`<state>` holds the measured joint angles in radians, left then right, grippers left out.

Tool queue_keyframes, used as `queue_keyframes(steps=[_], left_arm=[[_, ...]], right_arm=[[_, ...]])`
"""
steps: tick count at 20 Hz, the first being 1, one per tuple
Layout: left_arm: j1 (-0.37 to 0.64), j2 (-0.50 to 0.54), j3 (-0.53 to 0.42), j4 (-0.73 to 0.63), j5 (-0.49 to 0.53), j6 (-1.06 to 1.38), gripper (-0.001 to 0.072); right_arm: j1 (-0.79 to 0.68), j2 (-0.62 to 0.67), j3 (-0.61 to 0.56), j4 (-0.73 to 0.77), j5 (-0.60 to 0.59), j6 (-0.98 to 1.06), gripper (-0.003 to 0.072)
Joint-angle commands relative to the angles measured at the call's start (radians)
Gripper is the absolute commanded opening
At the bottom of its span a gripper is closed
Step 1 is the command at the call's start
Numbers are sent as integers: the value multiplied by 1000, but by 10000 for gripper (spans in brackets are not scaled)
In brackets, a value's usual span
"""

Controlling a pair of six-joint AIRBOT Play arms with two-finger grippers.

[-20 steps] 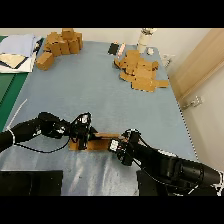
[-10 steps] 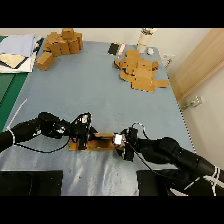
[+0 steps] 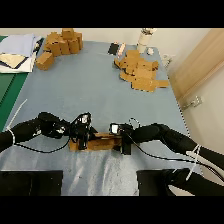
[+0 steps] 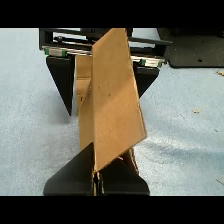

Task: Fold the box.

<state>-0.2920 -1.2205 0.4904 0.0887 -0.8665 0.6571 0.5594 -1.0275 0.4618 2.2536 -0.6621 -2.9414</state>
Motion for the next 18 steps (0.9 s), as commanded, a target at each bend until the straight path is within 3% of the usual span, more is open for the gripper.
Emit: queue_keyframes(steps=[1, 18], left_arm=[[0, 0, 1, 0, 0, 0, 13], [0, 0, 1, 0, 0, 0, 13]], right_arm=[[-11, -30, 13, 1, -22, -9, 713], [-9, -31, 12, 33, -135, -18, 703]])
